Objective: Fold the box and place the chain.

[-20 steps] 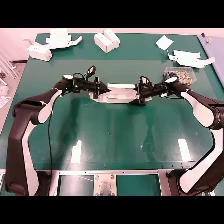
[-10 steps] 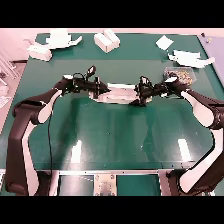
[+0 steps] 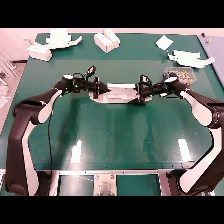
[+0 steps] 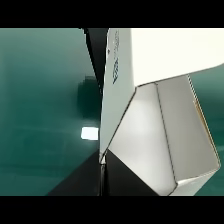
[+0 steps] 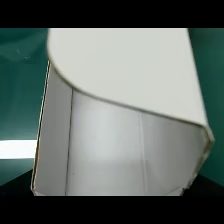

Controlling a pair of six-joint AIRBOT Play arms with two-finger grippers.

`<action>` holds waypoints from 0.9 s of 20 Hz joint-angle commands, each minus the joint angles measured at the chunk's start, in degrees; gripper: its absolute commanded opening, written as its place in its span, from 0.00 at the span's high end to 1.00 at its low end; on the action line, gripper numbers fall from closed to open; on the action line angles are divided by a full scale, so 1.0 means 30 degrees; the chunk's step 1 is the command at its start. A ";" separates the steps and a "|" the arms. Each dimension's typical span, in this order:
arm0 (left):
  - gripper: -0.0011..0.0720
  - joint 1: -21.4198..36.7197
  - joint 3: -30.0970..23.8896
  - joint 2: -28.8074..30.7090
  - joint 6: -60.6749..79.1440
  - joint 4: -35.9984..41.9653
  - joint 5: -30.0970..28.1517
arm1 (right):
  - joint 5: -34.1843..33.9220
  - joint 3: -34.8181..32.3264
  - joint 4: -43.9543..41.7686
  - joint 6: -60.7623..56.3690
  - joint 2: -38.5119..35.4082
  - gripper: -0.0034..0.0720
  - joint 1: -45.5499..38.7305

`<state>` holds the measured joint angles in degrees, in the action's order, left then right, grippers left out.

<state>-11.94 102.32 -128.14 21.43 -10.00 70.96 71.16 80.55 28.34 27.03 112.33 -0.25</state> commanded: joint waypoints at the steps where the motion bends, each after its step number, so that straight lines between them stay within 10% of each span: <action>1: 0.95 -0.0007 0.0000 -0.0015 0.0007 -0.0007 0.0015 | 0.0015 0.0029 -0.0058 0.0000 0.0197 0.00 0.0015; 18: 0.95 -0.0007 0.0000 -0.0015 0.0007 0.0036 0.0007 | 0.0015 0.0160 0.0226 0.0219 0.0240 0.13 -0.0007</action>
<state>-11.94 102.32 -128.14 21.45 -10.02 71.09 71.26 80.97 28.80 27.31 113.01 -0.25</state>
